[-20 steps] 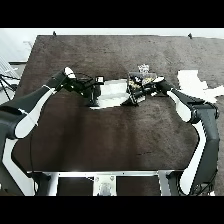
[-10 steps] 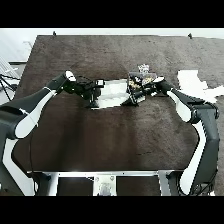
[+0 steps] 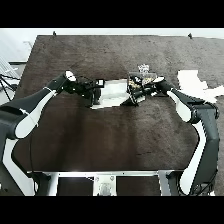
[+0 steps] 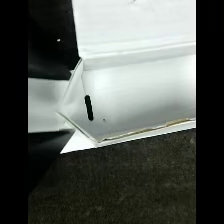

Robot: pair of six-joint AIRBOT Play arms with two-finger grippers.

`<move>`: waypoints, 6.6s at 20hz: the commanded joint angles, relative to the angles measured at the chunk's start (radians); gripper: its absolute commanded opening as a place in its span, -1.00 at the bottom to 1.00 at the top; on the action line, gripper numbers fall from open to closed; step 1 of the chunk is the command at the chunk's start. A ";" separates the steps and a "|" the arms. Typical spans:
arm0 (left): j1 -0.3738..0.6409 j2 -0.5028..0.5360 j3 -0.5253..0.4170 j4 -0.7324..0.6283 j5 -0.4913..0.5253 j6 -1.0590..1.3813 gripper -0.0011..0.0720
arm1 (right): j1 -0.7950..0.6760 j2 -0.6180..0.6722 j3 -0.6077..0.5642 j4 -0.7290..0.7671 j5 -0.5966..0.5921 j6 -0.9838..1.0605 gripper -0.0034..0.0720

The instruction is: Fold the box and place the chain.

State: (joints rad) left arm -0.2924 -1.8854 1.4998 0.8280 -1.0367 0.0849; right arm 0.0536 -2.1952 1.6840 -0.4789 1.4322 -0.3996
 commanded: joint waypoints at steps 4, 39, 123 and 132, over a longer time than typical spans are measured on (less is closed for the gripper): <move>0.000 0.000 0.000 -0.038 -0.033 0.029 -0.17 | 0.001 0.000 0.000 0.000 0.001 -0.001 0.25; -0.046 -0.003 -0.065 -0.194 0.179 0.159 0.62 | 0.001 0.000 0.000 0.000 0.001 -0.001 0.25; 0.138 0.188 -0.432 -0.417 0.203 -0.940 -0.91 | 0.000 0.000 0.000 0.000 0.001 -0.001 0.25; 0.131 0.188 -0.334 -0.417 0.089 -0.941 -0.42 | 0.000 0.000 0.000 0.000 0.001 -0.001 0.25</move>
State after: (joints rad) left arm -0.1574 -1.6978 1.1313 0.4103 -0.9123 -0.8566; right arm 0.0536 -2.1952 1.6844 -0.4793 1.4330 -0.4004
